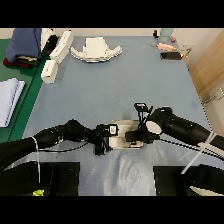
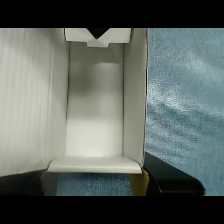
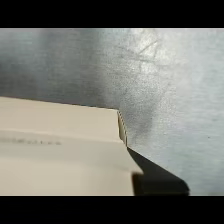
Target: Fold the box.
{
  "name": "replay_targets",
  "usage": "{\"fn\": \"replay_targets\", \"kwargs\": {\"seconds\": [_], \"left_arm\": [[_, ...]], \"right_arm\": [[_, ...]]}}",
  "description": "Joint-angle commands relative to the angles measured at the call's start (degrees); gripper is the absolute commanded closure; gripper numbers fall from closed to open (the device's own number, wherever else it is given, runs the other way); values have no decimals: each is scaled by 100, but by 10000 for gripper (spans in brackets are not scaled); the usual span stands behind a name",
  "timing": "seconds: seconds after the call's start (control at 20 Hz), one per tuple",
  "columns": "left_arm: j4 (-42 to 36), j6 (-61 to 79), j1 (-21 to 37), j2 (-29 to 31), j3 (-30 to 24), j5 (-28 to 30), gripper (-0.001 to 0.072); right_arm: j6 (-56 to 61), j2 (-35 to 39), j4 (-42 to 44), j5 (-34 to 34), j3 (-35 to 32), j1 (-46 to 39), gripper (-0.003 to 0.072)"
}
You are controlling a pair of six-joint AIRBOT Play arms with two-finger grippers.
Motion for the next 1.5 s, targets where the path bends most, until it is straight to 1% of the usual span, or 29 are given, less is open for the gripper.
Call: {"fn": "replay_targets", "kwargs": {"seconds": [0.0,0.1,0.25,0.35,0.4,0.45,0.55,0.6,0.8,0.85,0.9,0.95,1.05,1.1,1.15,1.35,1.45], "left_arm": [[0,2,4,-2,7,2,195],[2,2,4,-2,7,2,195],[2,2,4,-2,7,2,195],[0,2,4,-2,7,0,195],[2,2,4,-2,7,0,195],[0,2,4,-2,7,2,195],[2,2,4,-2,7,2,195],[2,2,4,-2,7,2,195],[2,2,4,-2,7,2,195],[2,2,4,-2,7,2,195],[2,2,4,-2,7,2,195],[2,2,4,-2,7,2,195],[0,2,4,-2,7,2,195],[2,2,4,-2,7,2,195],[2,2,4,-2,7,2,195],[2,2,4,-2,7,2,195],[2,2,4,-2,7,2,195]], "right_arm": [[968,-529,-457,269,262,264,229],[1108,-662,-505,275,264,264,230],[1274,-769,-656,286,264,264,362],[1373,-789,-750,350,267,264,482],[1412,-793,-802,439,267,264,533],[1445,-793,-863,505,267,264,567],[1445,-793,-935,592,267,264,670],[1443,-793,-935,595,267,264,684],[1377,-791,-933,588,269,267,684],[1353,-791,-931,595,275,267,627],[1342,-789,-905,601,293,267,412],[1294,-780,-855,601,308,267,367],[1287,-734,-820,601,315,267,366],[1287,-691,-791,612,315,267,324],[1270,-638,-769,612,315,267,249],[1207,-249,-579,625,389,264,248],[1202,42,-520,802,437,264,248]]}}
